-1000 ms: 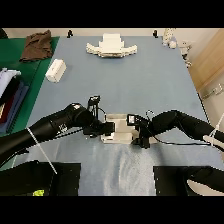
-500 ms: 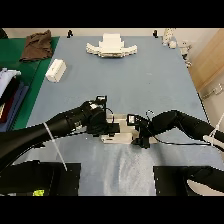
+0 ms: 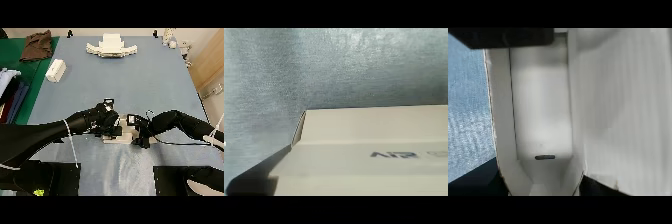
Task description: Fold the box.
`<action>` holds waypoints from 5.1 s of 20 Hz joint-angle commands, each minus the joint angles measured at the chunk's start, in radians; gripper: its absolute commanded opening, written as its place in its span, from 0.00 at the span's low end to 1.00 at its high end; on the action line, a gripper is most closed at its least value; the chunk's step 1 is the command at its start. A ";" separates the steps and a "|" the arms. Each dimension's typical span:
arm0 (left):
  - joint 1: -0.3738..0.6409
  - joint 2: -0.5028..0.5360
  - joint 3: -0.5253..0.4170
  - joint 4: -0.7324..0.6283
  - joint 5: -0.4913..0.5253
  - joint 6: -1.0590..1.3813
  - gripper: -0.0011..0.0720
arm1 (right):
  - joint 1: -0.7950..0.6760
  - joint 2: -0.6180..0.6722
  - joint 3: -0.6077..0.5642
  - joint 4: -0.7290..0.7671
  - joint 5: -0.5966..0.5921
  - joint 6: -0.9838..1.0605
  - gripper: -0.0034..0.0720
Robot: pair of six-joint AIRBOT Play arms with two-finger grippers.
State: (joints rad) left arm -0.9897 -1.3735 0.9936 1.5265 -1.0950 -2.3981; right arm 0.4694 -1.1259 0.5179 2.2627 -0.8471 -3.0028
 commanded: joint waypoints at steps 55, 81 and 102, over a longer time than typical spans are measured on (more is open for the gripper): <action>0.566 0.564 -0.608 -0.840 0.330 2.518 0.96 | -0.001 -0.001 0.000 -0.006 0.000 0.000 0.77; 0.520 0.250 -0.533 -1.013 0.356 2.748 0.96 | -0.001 -0.001 0.000 -0.007 0.000 0.000 0.77; 0.465 0.212 -0.533 -1.062 0.422 2.746 0.60 | -0.001 -0.001 0.000 -0.007 0.000 0.000 0.77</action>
State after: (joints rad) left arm -0.5236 -1.1610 0.4591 0.4675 -0.6743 0.3481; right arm 0.4683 -1.1259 0.5179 2.2551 -0.8467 -3.0032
